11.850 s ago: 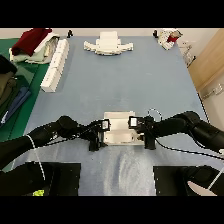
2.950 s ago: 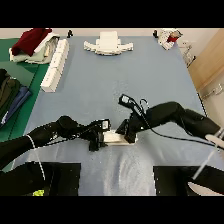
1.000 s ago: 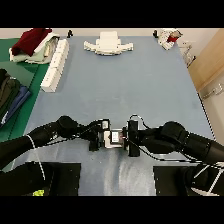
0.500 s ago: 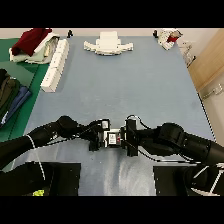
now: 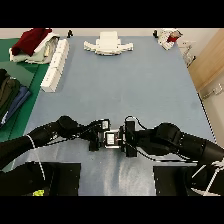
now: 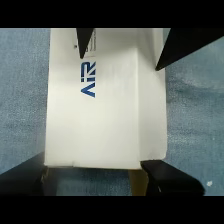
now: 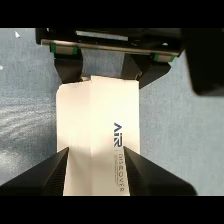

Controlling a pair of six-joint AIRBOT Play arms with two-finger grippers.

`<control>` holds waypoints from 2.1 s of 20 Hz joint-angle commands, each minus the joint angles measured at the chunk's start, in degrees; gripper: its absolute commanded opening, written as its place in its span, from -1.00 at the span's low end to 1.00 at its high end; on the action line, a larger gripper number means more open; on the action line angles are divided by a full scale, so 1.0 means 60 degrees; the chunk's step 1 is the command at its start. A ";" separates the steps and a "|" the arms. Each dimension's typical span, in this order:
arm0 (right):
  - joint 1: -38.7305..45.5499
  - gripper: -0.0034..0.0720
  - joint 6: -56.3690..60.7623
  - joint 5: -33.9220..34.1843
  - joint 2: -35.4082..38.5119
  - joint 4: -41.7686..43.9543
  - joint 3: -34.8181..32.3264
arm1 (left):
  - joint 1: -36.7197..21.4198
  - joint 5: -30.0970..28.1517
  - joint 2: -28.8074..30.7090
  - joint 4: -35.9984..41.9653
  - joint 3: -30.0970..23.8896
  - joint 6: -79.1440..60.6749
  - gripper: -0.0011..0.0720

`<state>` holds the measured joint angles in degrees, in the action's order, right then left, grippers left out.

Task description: Fold the box.

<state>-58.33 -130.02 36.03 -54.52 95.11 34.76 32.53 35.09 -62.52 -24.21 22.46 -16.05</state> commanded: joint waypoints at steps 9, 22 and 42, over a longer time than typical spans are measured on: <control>-0.0004 0.06 0.0015 0.0164 0.0313 -0.0503 0.0444 | 0.0000 -0.0011 -0.0004 0.0000 0.0007 0.0007 0.41; -0.0590 0.64 0.0532 0.0605 -0.0124 -0.0419 0.0601 | 0.0000 -0.0011 -0.0004 0.0000 0.0007 0.0007 0.41; -0.0878 0.21 0.1344 0.0168 -0.0364 -0.2149 0.0608 | 0.0000 -0.0015 -0.0004 0.0000 0.0007 0.0007 0.41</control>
<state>-63.07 -122.43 37.08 -57.32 82.48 38.39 32.53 35.05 -62.52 -24.18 22.48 -15.99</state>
